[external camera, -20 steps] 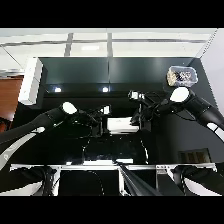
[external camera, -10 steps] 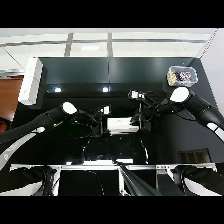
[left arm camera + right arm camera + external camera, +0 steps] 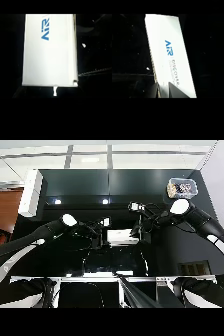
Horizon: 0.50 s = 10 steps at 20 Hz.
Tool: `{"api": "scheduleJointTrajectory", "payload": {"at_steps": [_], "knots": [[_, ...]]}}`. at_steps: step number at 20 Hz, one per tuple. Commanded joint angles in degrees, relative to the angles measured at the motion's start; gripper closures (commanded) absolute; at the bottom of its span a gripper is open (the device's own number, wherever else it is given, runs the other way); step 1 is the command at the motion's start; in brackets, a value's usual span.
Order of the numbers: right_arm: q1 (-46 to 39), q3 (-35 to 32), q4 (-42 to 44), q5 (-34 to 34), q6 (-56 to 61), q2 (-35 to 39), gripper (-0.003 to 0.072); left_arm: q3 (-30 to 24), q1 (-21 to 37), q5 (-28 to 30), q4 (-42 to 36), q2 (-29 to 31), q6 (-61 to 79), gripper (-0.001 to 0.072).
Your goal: Fold the box and place the chain.
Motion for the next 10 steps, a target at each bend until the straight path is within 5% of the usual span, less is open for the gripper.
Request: {"api": "scheduleJointTrajectory", "payload": {"at_steps": [1, 10], "knots": [[-0.04, 0.04, 0.55, 0.42, 0.52, 0.04, 0.0565, 0.02, -0.02, 0.0, 0.0, -0.02, 0.02, 0.0304], [-0.04, -0.02, -0.63, -1.11, 0.9, 0.02, 0.0565, 0.02, -0.02, -0.02, 0.0, -0.02, 0.02, 0.0304]]}}
